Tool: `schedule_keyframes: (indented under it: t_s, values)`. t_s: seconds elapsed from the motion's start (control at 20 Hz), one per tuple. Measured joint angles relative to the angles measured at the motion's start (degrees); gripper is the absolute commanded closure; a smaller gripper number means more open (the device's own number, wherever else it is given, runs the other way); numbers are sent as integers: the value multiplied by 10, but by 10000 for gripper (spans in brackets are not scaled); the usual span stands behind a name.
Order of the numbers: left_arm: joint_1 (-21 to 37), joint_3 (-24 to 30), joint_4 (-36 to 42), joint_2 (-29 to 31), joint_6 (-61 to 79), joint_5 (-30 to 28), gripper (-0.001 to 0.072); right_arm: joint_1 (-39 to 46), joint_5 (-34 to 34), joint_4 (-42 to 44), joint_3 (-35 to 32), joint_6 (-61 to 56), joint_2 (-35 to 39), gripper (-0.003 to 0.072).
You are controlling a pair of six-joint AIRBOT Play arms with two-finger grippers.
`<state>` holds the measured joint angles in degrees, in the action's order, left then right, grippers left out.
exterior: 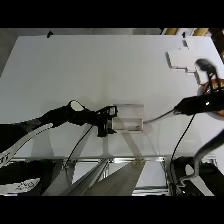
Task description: Fold the box and place the chain.
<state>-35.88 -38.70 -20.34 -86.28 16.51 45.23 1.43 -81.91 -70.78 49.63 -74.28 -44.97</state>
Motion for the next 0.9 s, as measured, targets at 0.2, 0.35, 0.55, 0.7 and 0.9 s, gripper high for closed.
schedule_keyframes:
  t_s: [0.2, 0.35, 0.55, 0.7, 0.9]
  values:
    - [0, 0, 0, 0, 0, 0, 504, -29, 57, -30, -82, -14, 6, 668]
    - [0, 0, 0, 0, 0, 0, 504, -35, 110, -61, -123, -21, 7, 640]
    - [0, 0, 0, 0, 0, 0, 504, -38, 168, -121, -143, -43, 7, 376]
    - [0, 0, 0, 0, 0, 0, 504, -39, 178, -116, -147, -53, 7, 425]
    - [0, 0, 0, 0, 0, 0, 504, -40, 171, -42, -155, -33, 6, 439]
